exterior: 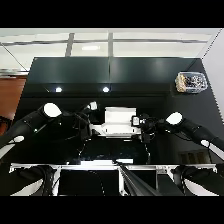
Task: Fold the box and place the chain.
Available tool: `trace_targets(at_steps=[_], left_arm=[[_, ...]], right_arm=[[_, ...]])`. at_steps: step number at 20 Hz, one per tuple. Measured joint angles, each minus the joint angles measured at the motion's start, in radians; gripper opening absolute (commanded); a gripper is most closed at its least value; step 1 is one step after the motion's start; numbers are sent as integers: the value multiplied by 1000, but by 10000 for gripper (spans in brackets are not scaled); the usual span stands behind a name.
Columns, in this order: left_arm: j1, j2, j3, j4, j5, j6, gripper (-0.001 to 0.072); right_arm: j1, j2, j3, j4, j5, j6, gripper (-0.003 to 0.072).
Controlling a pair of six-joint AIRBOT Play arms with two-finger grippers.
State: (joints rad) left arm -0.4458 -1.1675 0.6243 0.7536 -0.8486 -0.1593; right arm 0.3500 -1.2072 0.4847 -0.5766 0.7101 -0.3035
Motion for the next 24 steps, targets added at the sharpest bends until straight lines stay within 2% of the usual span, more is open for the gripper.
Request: trace_targets(at_steps=[1, 3, 5, 7, 9, 10, 11, 19, 20, 21, 22, 23, 24], left_arm=[[-19, 0, -2, 23, 28, 12, 665], [-51, 0, -3, 45, 63, 29, 515], [-74, 0, -4, 38, 83, 39, 477], [-89, -5, -5, 14, 98, 44, 350], [-100, -14, -5, -7, 105, 47, 344], [-107, -20, -5, -21, 106, 47, 255], [-110, -26, -5, -30, 105, 48, 216], [-119, -103, -5, -199, 122, 51, 215], [-120, -114, -5, -218, 121, 51, 208], [-120, -124, -5, -235, 117, 52, 159], [-120, -131, -5, -248, 115, 53, 161], [-120, -138, -5, -261, 113, 55, 177], [-120, -142, -5, -268, 112, 55, 316]], right_arm=[[0, 0, 0, 0, 0, 0, 403], [0, 0, 0, 0, 0, 0, 403], [0, 0, 0, 0, 0, 0, 403], [0, 0, 0, 0, 0, 0, 403], [0, 0, 0, 0, 0, 0, 403], [0, 0, 0, 0, 0, 0, 403], [0, 0, 0, 0, 0, 0, 403], [0, 0, 0, 0, 0, 0, 403], [0, 0, 0, 0, 0, 0, 403], [0, 0, 0, -1, 0, 0, 403], [0, 0, 0, 0, 0, 0, 403], [0, 0, 0, 0, 0, 0, 403], [0, 0, 0, 0, 0, 0, 403]])
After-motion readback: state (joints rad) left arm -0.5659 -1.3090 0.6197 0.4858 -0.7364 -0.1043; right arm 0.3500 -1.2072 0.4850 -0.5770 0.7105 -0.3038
